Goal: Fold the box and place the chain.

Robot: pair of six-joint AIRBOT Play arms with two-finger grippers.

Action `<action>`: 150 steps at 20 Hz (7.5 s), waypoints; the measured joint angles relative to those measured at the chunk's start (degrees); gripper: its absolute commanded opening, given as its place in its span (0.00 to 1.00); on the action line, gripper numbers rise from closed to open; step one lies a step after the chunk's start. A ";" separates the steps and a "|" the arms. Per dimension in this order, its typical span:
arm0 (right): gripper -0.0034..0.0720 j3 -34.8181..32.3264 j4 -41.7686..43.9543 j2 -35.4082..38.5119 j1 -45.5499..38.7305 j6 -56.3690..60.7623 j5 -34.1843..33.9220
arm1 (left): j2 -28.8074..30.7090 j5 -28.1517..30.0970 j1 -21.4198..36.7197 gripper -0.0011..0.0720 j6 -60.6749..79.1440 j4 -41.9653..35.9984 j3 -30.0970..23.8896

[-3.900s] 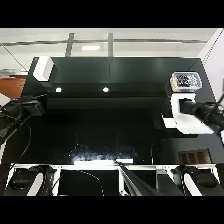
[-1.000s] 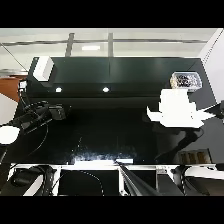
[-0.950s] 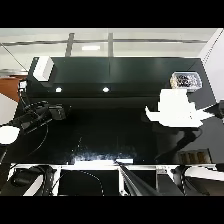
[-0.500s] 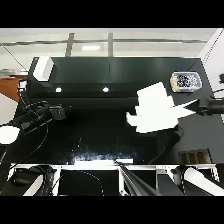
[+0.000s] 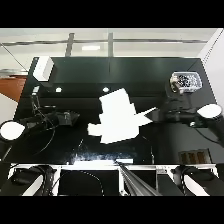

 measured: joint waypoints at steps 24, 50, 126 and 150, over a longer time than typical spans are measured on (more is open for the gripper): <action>0.11 -2.25 0.61 0.87 20.28 1.51 -15.67 | -42.45 -27.30 14.43 0.98 42.95 -28.85 9.07; 0.11 -2.25 0.59 0.87 20.28 1.88 -15.72 | -50.51 -34.05 5.60 0.10 58.62 -26.75 11.08; 0.99 -5.07 -13.81 -0.35 33.31 -42.77 -19.21 | -37.31 -8.59 -20.22 0.06 69.44 -1.33 19.82; 0.99 -3.56 -7.45 -3.37 29.77 -48.68 -20.35 | -36.35 -8.07 -20.28 0.05 69.46 2.91 20.09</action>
